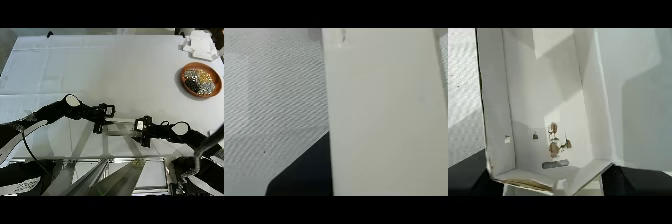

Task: Fold the box and place the chain.

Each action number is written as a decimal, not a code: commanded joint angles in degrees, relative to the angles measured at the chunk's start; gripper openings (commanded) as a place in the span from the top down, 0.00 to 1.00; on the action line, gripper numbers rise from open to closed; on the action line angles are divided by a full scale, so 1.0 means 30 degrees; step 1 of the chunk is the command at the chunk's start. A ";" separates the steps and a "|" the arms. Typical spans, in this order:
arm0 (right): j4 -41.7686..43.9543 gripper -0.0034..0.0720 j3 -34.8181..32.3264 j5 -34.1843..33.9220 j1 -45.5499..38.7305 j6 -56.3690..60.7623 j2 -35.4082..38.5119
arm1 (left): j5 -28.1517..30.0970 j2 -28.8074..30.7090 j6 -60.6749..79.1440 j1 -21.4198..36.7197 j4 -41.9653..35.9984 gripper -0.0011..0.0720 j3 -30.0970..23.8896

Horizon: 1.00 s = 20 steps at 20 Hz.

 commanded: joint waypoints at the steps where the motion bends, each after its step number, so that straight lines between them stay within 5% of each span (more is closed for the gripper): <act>1: 0.0160 0.29 -0.0015 0.0189 -0.0007 -0.0095 -0.0066 | 0.0087 0.0015 0.0015 0.0000 -0.0015 0.97 0.0007; 4: -0.0423 0.42 -0.0015 0.0051 -0.0007 -0.0102 -0.0284 | 0.0087 0.0015 0.0015 0.0000 -0.0015 0.97 0.0007; 20: -0.0772 0.42 -0.0015 -0.0219 -0.0007 -0.0080 -0.0372 | 0.0087 0.0015 0.0015 0.0000 -0.0015 0.97 0.0007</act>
